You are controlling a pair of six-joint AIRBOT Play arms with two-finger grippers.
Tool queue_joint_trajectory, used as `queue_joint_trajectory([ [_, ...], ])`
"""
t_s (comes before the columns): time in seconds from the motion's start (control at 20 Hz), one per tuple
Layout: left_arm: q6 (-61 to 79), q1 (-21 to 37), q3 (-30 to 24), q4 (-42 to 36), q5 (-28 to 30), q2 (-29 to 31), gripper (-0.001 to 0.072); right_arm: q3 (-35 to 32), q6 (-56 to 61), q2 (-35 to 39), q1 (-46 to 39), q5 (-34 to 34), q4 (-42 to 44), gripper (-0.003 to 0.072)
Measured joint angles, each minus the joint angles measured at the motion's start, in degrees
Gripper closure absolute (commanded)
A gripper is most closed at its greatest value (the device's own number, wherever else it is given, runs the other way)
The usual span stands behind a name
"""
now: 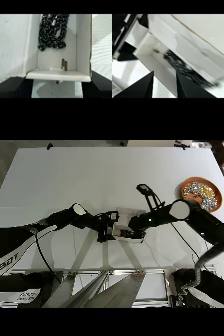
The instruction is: Fold the box and place the chain.
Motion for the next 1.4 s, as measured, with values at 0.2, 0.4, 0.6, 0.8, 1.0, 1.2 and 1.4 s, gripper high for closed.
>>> queue_joint_trajectory([
  [0.2,0.0,0.0,0.0,0.0,0.0,0.0,0.0371,0.0,3.0,5.7,-10.3,4.2,-10.9,0.0374],
  [0.4,0.0,0.0,0.0,0.0,0.0,0.0,0.0371,0.0,10.1,6.4,-23.1,3.0,-19.4,0.0375],
  [0.6,0.0,0.0,0.0,0.0,0.0,0.0,0.0371,0.0,16.6,2.6,-31.3,-3.6,-22.6,0.0375],
  [0.8,0.0,0.0,0.0,0.0,0.0,0.0,0.0371,0.0,23.7,-5.3,-34.0,-9.6,-24.9,0.0376],
  [1.0,0.0,0.0,0.0,0.0,0.0,0.0,0.0371,0.0,30.3,-11.9,-34.8,-16.9,-28.3,0.0377],
  [1.2,0.0,0.0,0.0,0.0,0.0,0.0,0.0371,0.0,34.6,-17.0,-35.0,-22.2,-31.8,0.0377],
  [1.4,0.0,0.0,0.0,0.0,0.0,0.0,0.0371,0.0,37.6,-20.2,-35.0,-27.6,-33.1,0.0399],
])
